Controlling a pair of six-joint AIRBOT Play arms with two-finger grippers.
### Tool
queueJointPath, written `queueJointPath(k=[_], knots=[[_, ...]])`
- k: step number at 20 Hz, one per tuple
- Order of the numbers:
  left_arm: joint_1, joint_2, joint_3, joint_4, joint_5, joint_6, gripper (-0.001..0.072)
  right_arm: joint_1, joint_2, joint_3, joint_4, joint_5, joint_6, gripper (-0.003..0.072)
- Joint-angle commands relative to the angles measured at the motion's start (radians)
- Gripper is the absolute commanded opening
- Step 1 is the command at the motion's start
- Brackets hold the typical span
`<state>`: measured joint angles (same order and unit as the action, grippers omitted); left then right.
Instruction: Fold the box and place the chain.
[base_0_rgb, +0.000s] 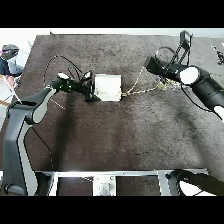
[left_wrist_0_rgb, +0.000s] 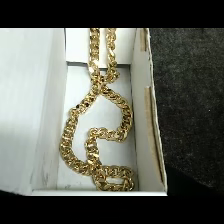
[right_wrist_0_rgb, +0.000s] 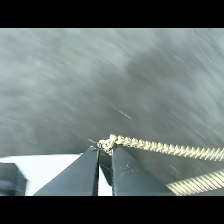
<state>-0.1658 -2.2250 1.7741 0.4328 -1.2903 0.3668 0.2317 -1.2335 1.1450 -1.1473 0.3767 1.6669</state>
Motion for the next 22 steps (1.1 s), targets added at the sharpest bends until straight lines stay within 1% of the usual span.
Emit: queueJointPath(k=[1,7,10,13,16,21,22], knots=[[0.0,0.0,0.0,0.0,0.0,0.0,0.0455,0.114,0.074,0.03,0.0,-0.127,-0.03,0.0009],[0.0,0.0,0.0,0.0,0.0,0.0,0.0455,0.249,0.036,0.169,-0.008,-0.176,-0.078,0.0009],[0.0,0.0,0.0,0.0,0.0,0.0,0.0455,0.297,-0.014,0.211,-0.026,-0.178,-0.077,0.0009],[0.0,0.0,0.0,0.0,0.0,0.0,0.0455,0.339,-0.089,0.211,-0.021,-0.144,-0.073,0.0009],[0.0,0.0,0.0,0.0,0.0,0.0,0.0455,0.344,-0.172,0.209,-0.016,-0.047,-0.05,0.0009],[0.0,0.0,0.0,0.0,0.0,0.0,0.0455,0.34,-0.272,0.177,-0.019,0.0,-0.043,0.0011],[0.0,0.0,0.0,0.0,0.0,0.0,0.0455,0.336,-0.287,0.177,-0.019,0.01,-0.043,0.015]])
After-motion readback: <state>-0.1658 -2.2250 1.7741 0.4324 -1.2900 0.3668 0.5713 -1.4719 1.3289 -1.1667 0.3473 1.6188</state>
